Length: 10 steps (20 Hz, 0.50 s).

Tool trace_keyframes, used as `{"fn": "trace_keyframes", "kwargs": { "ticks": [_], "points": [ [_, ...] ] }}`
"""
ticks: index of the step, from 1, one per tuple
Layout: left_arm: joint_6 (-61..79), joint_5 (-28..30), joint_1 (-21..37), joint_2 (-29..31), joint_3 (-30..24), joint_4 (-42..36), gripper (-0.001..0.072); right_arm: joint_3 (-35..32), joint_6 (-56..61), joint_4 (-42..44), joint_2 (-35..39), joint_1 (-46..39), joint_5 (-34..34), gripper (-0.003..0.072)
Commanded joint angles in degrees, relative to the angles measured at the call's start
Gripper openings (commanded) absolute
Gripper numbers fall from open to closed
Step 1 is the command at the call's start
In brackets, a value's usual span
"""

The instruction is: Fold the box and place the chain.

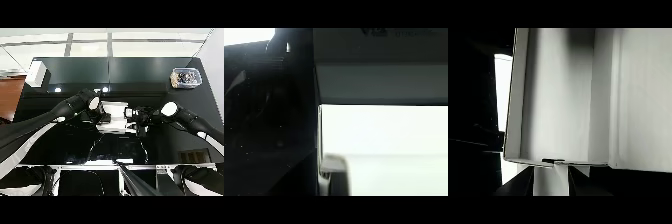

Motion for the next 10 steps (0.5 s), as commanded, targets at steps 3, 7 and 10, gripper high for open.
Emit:
{"fn": "trace_keyframes", "kwargs": {
  "ticks": [3,7,10],
  "points": [
    [0.07,0.09,0.02,-0.02,0.02,-0.50,0.0026,0.00,0.87,11.13,-4.17,2.21,-3.96,0.0245],
    [0.07,0.07,0.04,-0.02,0.02,-0.72,0.0026,0.00,0.87,10.64,-5.42,3.39,-4.28,0.0244],
    [0.07,0.07,0.02,-0.04,0.02,-0.90,0.0026,0.00,0.87,10.58,-5.42,3.34,-4.31,0.0245]
  ]
}}
